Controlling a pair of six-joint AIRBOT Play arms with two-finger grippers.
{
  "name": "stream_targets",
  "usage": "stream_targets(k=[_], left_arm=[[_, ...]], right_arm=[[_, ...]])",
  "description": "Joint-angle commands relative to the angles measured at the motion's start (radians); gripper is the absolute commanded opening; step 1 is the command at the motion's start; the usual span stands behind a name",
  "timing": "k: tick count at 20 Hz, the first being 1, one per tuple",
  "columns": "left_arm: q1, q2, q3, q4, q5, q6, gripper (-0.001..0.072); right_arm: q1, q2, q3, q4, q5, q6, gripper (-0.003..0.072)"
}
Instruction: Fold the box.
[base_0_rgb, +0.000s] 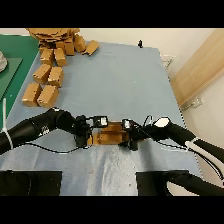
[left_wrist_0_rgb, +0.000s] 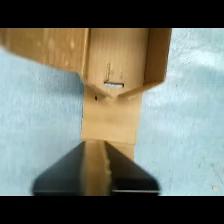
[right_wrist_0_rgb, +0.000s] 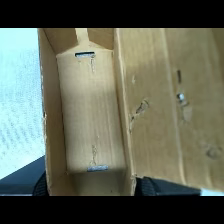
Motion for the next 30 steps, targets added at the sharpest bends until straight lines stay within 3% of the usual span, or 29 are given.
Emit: stream_targets(k=[1, 4, 7, 9, 12, 16, 23, 26, 30], left_arm=[[0.01, 0.051, 0.0, 0.235, -0.046, -0.369, 0.001], [0.068, 0.108, 0.0, 0.499, -0.135, -0.951, 0.001], [0.191, 0.144, -0.007, 0.449, -0.253, -1.191, 0.001], [0.261, 0.136, -0.038, 0.232, -0.254, -1.155, 0.001], [0.275, 0.085, -0.082, -0.101, -0.151, -1.035, 0.001], [0.273, 0.022, -0.09, -0.304, -0.1, -0.961, 0.001], [0.142, -0.009, -0.147, -0.314, 0.0, -1.053, 0.001], [0.082, -0.009, -0.147, -0.411, 0.092, -1.026, 0.001], [0.01, -0.009, -0.147, -0.453, 0.139, -1.021, 0.001]], right_arm=[[0.0, 0.0, 0.0, -0.001, 0.002, 0.0, 0.0542], [0.0, 0.0, 0.0, -0.001, 0.002, 0.0, 0.0542], [0.0, 0.0, 0.0, -0.001, 0.002, 0.0, 0.0542], [0.0, 0.0, 0.0, -0.001, 0.002, 0.0, 0.0542], [0.0, 0.0, 0.0, -0.001, 0.002, 0.0, 0.0542], [0.0, 0.0, 0.0, -0.001, 0.002, 0.0, 0.0542], [0.0, 0.0, 0.0, -0.001, 0.002, 0.0, 0.0542], [0.0, 0.0, 0.0, -0.001, 0.002, 0.0, 0.0542], [0.0, 0.0, 0.0, -0.001, 0.002, 0.0, 0.0542]])
